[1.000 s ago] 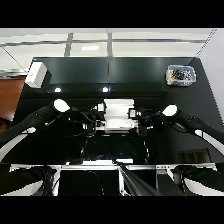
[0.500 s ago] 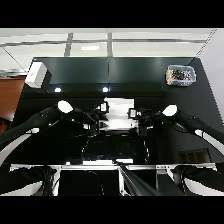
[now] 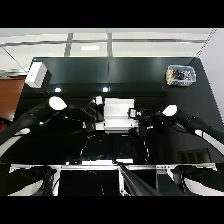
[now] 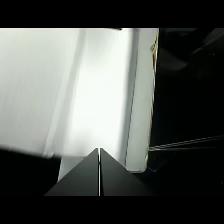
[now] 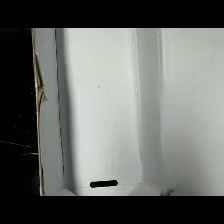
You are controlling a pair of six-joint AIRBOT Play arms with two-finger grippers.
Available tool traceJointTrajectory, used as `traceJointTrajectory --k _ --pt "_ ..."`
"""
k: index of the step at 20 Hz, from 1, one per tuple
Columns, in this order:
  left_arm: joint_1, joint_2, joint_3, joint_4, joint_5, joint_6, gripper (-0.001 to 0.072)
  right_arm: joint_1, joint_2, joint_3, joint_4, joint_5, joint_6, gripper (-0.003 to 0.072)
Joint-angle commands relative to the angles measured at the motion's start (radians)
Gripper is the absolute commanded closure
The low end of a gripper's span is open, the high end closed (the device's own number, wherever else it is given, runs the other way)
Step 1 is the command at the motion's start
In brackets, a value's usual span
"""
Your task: Fold the box and place the chain.
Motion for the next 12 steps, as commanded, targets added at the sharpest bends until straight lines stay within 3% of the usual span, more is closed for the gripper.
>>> traceJointTrajectory --k 1,3,6,7,9,12 --pt "0.093 0.136 0.021 0.235 -0.096 -0.282 0.0681 0.001 0.000 0.001 -0.001 0.002 0.000 0.0548" --pt "0.187 0.197 0.020 0.366 -0.139 -0.562 0.0681 0.001 0.000 0.001 0.000 0.002 0.000 0.0548" --pt "0.374 0.177 -0.003 0.491 -0.234 -1.141 0.0679 0.001 0.000 0.001 0.000 0.002 0.000 0.0548" --pt "0.437 0.148 -0.022 0.450 -0.278 -1.249 0.0679 0.001 0.000 0.001 0.000 0.002 0.000 0.0548" --pt "0.549 0.060 -0.065 0.254 -0.372 -1.180 0.0679 0.001 0.000 0.001 -0.001 0.002 0.000 0.0548" --pt "0.596 -0.089 -0.100 0.003 -0.372 -1.046 0.0681 0.001 0.000 0.001 -0.001 0.002 0.000 0.0548"
